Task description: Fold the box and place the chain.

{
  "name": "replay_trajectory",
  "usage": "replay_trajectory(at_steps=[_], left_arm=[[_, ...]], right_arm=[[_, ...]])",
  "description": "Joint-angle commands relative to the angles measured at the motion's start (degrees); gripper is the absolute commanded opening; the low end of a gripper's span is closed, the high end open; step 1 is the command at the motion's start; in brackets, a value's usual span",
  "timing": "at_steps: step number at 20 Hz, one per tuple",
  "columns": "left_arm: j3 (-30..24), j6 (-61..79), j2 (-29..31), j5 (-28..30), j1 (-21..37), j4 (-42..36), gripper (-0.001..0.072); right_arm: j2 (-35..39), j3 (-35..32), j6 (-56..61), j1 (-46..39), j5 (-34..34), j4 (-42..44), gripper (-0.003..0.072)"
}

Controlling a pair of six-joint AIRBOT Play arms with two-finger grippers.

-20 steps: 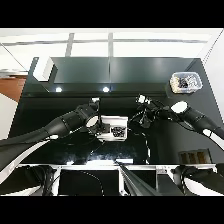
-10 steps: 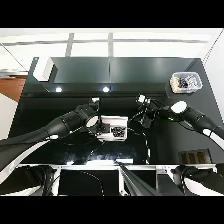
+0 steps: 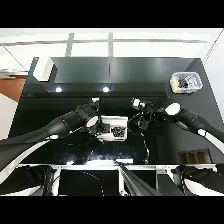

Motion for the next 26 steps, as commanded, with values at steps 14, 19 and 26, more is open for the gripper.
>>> replay_trajectory(at_steps=[14, 19, 26], left_arm=[[0.0, 0.0, 0.0, 0.0, 0.0, 0.1, 0.0031], [0.0, 0.0, 0.0, 0.0, 0.0, 0.1, 0.0031], [0.0, 0.0, 0.0, 0.0, 0.0, 0.2, 0.0031]], right_arm=[[3.1, 0.0, 4.9, 1.4, 1.8, -2.1, 0.0046], [11.8, 0.0, 15.8, -1.3, 3.3, -2.1, 0.0046], [30.2, 1.9, 31.1, -5.6, 21.7, -1.9, 0.0046]])
